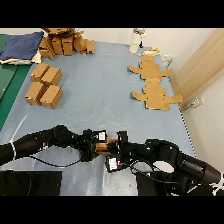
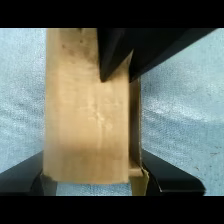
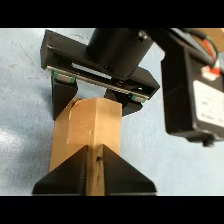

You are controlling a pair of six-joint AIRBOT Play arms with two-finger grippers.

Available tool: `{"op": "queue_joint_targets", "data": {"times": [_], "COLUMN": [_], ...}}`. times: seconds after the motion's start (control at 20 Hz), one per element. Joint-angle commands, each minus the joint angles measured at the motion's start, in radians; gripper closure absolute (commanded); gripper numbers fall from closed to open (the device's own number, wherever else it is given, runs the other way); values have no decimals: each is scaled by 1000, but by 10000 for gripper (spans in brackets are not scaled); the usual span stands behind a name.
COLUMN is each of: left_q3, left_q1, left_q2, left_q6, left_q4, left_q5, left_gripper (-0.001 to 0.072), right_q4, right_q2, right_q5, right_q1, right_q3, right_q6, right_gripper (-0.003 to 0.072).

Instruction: Fold the box.

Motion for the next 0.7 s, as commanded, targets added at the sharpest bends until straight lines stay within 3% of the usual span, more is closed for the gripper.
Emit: {"op": "queue_joint_targets", "data": {"times": [0.0,0.25,0.65], "left_q3": [0,0,0], "left_q1": [-1,-1,-1], "left_q2": [0,0,0], "left_q6": [0,0,0], "left_q4": [0,0,0], "left_q5": [0,0,0], "left_gripper": [200,200,200], "right_q4": [-37,-27,132], "right_q2": [1,-1,-45], "right_q5": [2,5,99], "right_q1": [0,1,1], "right_q3": [1,0,-2], "right_q6": [1,4,4], "right_gripper": [567,567,561]}}
